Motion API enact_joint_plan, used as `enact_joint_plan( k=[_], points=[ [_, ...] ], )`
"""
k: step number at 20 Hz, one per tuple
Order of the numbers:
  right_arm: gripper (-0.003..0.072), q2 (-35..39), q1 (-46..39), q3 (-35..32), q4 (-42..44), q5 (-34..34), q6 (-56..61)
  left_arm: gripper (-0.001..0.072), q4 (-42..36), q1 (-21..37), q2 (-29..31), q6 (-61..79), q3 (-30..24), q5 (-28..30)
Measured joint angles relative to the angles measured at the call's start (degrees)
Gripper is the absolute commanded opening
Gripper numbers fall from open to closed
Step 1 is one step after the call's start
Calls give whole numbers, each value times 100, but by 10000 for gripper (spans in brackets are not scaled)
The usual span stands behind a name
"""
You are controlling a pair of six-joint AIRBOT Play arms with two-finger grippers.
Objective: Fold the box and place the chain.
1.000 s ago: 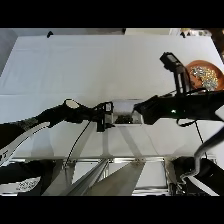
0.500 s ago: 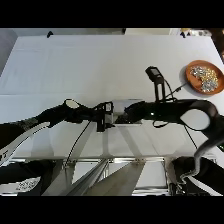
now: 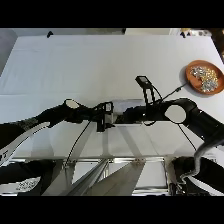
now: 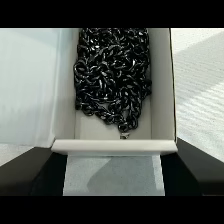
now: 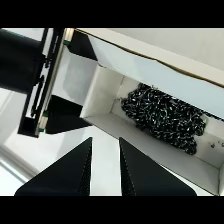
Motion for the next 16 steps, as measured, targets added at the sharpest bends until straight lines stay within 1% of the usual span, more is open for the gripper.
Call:
enact_joint_plan(
  k=[2,5,6,7,8,9,10,11,12,13,14,16],
  points=[
    [200,199,0,162,-192,219,-66,209,2,0,0,0,0,0],
    [202,509,-114,442,-916,590,-20,209,0,0,0,0,0,0],
    [237,577,-243,501,-1207,704,101,209,0,0,0,0,0,0],
    [384,619,-402,540,-1464,811,240,209,0,0,0,0,0,0],
    [555,640,-614,570,-1729,905,380,209,2,0,0,0,0,0],
    [586,645,-835,588,-1943,1001,501,209,0,0,0,2,0,0],
    [582,640,-1069,601,-2127,1091,586,209,2,0,0,2,0,0],
    [529,616,-1327,614,-2256,1143,667,209,2,0,0,0,0,0],
    [407,564,-1576,616,-2376,1196,713,209,0,0,0,0,0,0],
    [313,496,-1792,623,-2448,1224,774,209,0,0,0,2,0,0],
    [298,391,-2000,625,-2535,1233,789,209,0,0,0,0,0,0],
    [298,111,-2321,627,-2684,1235,824,209,2,0,0,0,0,0]
  ],
)
